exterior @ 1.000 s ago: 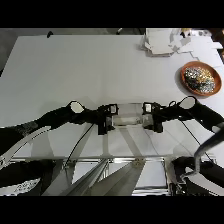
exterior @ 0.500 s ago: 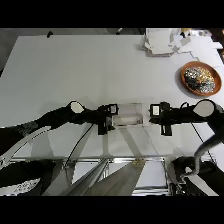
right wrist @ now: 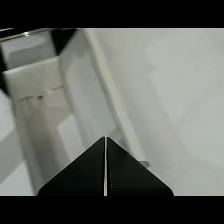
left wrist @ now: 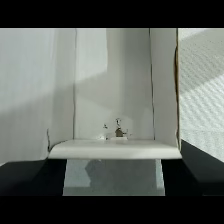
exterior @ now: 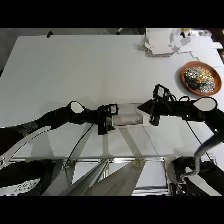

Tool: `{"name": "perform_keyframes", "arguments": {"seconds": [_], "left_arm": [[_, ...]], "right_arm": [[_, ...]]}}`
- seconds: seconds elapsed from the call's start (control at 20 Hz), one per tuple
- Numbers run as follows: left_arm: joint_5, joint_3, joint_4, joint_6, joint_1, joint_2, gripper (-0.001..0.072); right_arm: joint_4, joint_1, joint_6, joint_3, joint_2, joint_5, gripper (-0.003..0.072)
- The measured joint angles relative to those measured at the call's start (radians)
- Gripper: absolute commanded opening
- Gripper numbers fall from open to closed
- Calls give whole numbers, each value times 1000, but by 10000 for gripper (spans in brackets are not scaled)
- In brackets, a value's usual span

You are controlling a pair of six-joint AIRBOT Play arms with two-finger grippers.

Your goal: Fold the box and place the chain.

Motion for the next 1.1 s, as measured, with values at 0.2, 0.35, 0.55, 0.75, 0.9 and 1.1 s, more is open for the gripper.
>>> {"name": "perform_keyframes", "arguments": {"seconds": [0.2, 0.35, 0.55, 0.75, 0.9, 1.1], "left_arm": [[0, 0, 0, 0, 0, 0, 273], [0, 0, 0, 0, 0, 0, 273], [0, 0, 0, 0, 0, 0, 273], [0, 0, 0, 0, 0, 0, 273], [0, 0, 0, 0, 0, 0, 273], [0, 0, 0, 0, 0, 0, 273]], "right_arm": [[9, 0, 60, 0, -126, -79, 18], [-15, 0, 103, 1, -173, -112, 18], [-32, 0, 128, 1, -175, -109, 18], [-77, 0, 137, 1, -70, -56, 18], [-151, -18, 138, 1, 70, 9, 17], [-348, -38, 138, 0, 165, 110, 29]]}}
